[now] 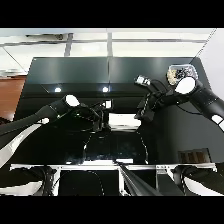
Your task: Fold the box and place the chain.
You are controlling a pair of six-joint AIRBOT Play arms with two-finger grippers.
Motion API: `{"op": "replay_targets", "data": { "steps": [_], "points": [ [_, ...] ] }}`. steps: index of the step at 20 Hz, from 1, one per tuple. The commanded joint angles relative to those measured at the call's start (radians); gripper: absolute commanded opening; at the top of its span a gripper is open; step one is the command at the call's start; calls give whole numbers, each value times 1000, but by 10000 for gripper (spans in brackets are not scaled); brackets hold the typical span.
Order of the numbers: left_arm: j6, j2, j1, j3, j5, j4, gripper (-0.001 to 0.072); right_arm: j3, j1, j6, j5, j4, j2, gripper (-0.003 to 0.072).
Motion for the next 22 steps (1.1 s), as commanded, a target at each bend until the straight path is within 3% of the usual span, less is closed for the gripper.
{"op": "replay_targets", "data": {
  "steps": [1,10,11,12,13,15,16,18,19,20,22],
  "points": [
    [0,0,0,1,0,0,364,-36,47,-122,-7,5,-5,697],
    [0,0,0,1,-1,0,364,-57,84,-195,-22,0,-5,695],
    [0,0,0,1,-1,0,365,-57,84,-194,-31,0,-5,654],
    [0,0,0,1,-1,0,365,-56,84,-194,-38,0,-5,550],
    [0,0,0,1,-1,0,364,-56,83,-189,-55,-4,-4,543],
    [0,0,-2,1,-2,0,364,-56,83,-185,-59,-4,10,412],
    [1,0,-3,1,-2,0,364,-56,82,-181,-58,-5,19,412],
    [1,0,-5,1,-1,0,365,-56,82,-140,-58,-8,30,289],
    [1,0,-5,1,-2,0,364,-56,82,-126,-58,-9,30,287],
    [1,0,-5,1,-2,0,364,-56,82,-117,-58,-9,30,240],
    [1,0,-5,1,-2,0,365,-56,82,-99,-58,-9,30,239]
  ]
}}
